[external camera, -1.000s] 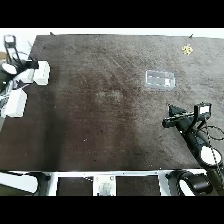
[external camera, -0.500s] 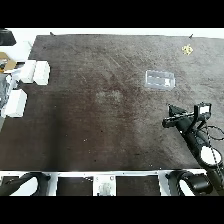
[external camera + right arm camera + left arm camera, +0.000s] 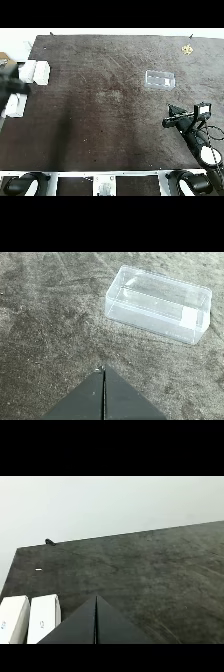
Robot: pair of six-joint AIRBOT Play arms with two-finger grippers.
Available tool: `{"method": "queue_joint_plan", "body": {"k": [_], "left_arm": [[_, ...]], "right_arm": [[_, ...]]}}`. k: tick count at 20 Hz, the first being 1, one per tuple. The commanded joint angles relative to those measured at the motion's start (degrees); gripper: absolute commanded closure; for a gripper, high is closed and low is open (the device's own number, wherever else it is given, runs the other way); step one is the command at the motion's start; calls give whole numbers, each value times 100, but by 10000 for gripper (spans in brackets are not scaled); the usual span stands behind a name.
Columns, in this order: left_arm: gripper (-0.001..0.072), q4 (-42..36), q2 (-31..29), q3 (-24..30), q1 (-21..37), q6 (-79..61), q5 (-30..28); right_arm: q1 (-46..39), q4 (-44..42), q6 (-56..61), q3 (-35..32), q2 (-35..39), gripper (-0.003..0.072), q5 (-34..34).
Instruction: Fold the box and place the chain.
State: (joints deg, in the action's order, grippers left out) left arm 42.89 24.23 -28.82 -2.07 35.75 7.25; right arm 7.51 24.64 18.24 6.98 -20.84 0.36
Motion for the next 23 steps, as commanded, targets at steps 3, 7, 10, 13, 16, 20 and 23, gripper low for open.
{"method": "queue_joint_plan", "body": {"k": [3, 7, 10, 13, 16, 20, 23], "left_arm": [[700, -136, -2238, 2140, -337, 240, -81], [702, -136, -2841, 2702, -337, 299, 269], [701, -109, -2837, 2778, -337, 275, 140], [701, -114, -2837, 2778, -337, 286, -208], [700, -114, -2826, 2780, -337, 284, -190], [699, -114, -2826, 2782, -337, 284, -149], [698, -114, -2826, 2817, -337, 286, -79]], "right_arm": [[4, 0, 0, -2, 0, 685, 0], [4, 0, 0, -2, 0, 685, 2], [4, 0, 0, -2, 0, 685, 2], [4, 0, 0, -2, 0, 685, 2], [4, 0, 0, -2, 0, 685, 0], [4, 0, 0, -2, 0, 685, 2], [4, 2, 0, -2, 0, 685, 0]]}}
